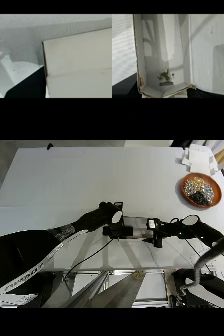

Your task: Fold the box and place the chain.

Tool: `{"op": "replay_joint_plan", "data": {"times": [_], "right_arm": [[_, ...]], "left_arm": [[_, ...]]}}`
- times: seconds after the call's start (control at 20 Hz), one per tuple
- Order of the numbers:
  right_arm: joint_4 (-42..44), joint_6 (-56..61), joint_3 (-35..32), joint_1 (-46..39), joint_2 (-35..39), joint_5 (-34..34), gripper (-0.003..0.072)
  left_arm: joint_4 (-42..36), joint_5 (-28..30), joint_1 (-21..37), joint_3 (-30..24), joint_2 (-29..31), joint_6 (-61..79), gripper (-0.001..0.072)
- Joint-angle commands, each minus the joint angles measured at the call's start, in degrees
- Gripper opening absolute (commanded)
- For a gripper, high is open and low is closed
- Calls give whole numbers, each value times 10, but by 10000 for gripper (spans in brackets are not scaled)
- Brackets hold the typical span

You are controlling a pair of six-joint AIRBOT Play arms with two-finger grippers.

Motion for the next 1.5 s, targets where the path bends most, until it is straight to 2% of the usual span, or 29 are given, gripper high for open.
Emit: {"op": "replay_joint_plan", "data": {"times": [0.0,0.3,0.6,0.85,0.95,1.1,1.2,1.35,1.4,1.45], "right_arm": [[0,0,0,0,0,3,434],[0,0,0,0,0,3,434],[0,0,0,0,0,3,434],[0,0,0,0,0,3,434],[0,0,0,0,0,3,434],[0,0,0,0,0,3,434],[0,0,0,0,0,3,434],[0,0,0,0,0,3,434],[0,0,0,0,0,3,434],[0,0,0,0,0,3,434]], "left_arm": [[2,-4,4,5,3,-3,280],[9,-26,16,19,2,-28,280],[27,-65,15,64,-13,-34,274],[31,-72,-2,64,-26,-92,263],[30,-73,-7,64,-31,-92,66],[31,-70,-14,64,-38,-92,55],[31,-70,-18,64,-41,-92,6],[31,-70,-19,64,-42,-92,10],[31,-68,-19,64,-42,-92,42],[31,-65,-19,64,-42,-92,117]]}}
